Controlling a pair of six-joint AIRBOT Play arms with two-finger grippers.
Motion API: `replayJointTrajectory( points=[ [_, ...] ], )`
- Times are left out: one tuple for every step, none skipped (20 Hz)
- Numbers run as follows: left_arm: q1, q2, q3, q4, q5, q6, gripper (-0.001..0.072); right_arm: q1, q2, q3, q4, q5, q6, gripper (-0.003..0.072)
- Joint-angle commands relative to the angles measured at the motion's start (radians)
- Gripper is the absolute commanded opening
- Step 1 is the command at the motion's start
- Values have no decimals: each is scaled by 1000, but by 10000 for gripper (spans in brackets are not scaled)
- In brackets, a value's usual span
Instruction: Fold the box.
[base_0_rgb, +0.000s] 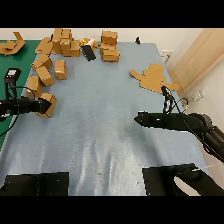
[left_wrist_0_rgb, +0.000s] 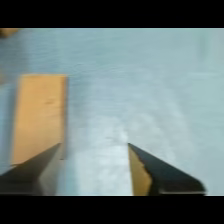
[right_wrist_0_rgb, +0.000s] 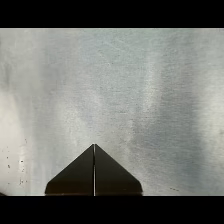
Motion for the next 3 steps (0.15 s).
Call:
replayJointTrajectory(
  points=[
    [-129,50,2,-131,-150,-3,429,-1,0,0,0,0,0,6],
    [-189,45,2,-118,-143,-4,428,-1,0,0,0,0,0,6],
    [-248,37,2,-109,-126,-4,428,-1,0,0,0,0,0,6]
  ],
)
